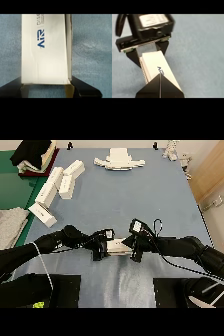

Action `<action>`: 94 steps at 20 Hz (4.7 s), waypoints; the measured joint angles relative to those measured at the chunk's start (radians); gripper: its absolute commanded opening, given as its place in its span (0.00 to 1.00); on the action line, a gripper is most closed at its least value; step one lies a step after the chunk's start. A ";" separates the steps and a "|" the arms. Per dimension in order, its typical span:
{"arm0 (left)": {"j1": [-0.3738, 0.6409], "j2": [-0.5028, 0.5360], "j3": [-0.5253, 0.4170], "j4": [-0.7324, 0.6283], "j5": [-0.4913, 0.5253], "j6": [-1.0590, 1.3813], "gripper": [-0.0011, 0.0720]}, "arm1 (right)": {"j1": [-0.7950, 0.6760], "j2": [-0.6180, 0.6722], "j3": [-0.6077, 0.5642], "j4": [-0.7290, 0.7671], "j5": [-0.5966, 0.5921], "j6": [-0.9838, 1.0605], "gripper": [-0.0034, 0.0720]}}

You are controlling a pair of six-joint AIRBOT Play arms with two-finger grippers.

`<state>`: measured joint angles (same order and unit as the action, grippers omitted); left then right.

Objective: Fold the box.

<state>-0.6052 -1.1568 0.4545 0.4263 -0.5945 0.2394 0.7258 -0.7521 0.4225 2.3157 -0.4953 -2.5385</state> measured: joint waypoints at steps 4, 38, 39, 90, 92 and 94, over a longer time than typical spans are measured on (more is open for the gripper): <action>0.000 0.000 0.000 0.000 0.000 0.000 0.67 | 0.038 0.004 -0.089 0.054 0.127 0.136 0.05; 0.000 0.000 0.000 0.000 0.000 0.000 0.67 | 0.117 0.096 -0.186 -0.021 0.393 0.270 0.05; 0.000 0.000 0.000 0.000 0.000 0.000 0.67 | 0.102 0.092 -0.170 -0.041 0.374 0.270 0.05; 0.755 0.153 0.024 0.436 0.158 -1.051 0.67 | -0.389 -0.562 0.626 -0.776 -0.669 1.109 0.05; 0.756 0.108 0.059 0.438 0.179 -1.057 0.67 | -0.389 -0.562 0.626 -0.776 -0.669 1.109 0.05; 0.745 0.044 0.114 0.441 0.193 -1.060 0.67 | -0.389 -0.562 0.626 -0.776 -0.669 1.109 0.05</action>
<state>0.1394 -1.1126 0.5686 0.8669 -0.4011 -0.8207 0.3370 -1.3140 1.0481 1.5402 -1.1641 -1.4300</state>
